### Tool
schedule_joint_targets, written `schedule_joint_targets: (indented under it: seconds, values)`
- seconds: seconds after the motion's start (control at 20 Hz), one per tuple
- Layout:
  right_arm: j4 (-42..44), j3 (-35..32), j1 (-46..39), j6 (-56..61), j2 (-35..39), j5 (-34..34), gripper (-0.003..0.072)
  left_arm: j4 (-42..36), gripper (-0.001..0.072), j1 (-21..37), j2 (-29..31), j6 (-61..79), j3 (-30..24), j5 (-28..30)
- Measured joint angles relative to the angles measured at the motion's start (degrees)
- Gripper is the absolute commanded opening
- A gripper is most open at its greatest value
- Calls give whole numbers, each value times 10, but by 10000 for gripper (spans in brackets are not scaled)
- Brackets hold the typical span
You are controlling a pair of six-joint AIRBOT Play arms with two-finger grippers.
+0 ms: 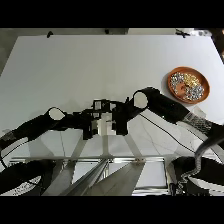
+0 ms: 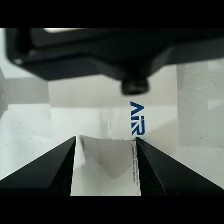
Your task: Fold the box and place the chain.
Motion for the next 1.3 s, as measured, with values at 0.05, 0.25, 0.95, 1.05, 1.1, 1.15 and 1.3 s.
schedule_joint_targets:
  seconds: [0.05, 0.25, 0.95, 1.05, 1.1, 1.15, 1.3]
  values:
    - [0, 0, 0, 2, 0, -2, 431, 0, 270, 0, 0, 0, 0, 0]
    - [-9, 0, 1, 6, 0, -11, 432, 0, 270, 0, 0, 0, 0, 0]
    - [-42, -2, 17, -10, 5, -31, 485, 0, 270, 0, 0, -1, 0, 0]
    - [-51, -2, 19, -10, 5, -34, 485, 0, 270, 0, 0, -1, 0, 0]
    - [-54, -3, 19, -11, 5, -34, 484, 0, 270, 0, 0, -1, 0, 0]
    - [-56, -3, 19, -11, 5, -34, 484, 0, 270, 0, 0, -1, 0, 0]
    - [-60, -4, 20, -11, 5, -35, 484, 0, 270, 0, 0, -1, 0, 0]
